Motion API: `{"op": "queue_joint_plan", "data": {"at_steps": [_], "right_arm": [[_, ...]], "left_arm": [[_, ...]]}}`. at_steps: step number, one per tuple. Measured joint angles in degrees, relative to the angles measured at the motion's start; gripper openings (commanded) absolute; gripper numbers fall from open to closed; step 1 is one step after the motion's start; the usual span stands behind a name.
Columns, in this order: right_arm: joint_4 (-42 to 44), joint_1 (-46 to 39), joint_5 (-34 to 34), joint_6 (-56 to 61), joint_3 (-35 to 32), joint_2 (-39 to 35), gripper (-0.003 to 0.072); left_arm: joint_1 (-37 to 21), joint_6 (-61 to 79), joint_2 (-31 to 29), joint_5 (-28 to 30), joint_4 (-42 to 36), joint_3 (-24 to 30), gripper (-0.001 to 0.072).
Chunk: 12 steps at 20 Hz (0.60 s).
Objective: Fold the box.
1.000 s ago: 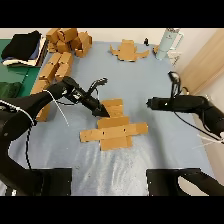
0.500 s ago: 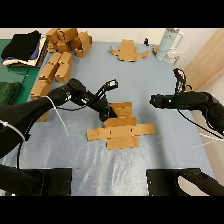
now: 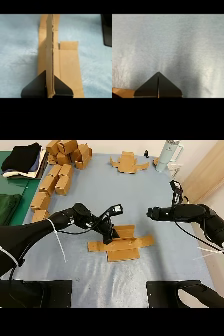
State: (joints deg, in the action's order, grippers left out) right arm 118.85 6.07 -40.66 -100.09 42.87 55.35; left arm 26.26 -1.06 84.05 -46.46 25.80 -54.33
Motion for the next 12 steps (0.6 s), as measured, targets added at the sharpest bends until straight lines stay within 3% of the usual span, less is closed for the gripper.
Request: {"op": "queue_joint_plan", "data": {"at_steps": [6,12], "right_arm": [[0.02,0.07,-0.44,0.00,0.00,0.00,0.0006],[0.04,0.07,-0.59,0.00,0.00,0.00,0.0005]], "left_arm": [[-0.20,-0.17,-1.03,0.39,1.01,0.44,0.0011],[-2.69,-0.22,-4.13,-5.75,1.75,0.46,0.0012]]}}
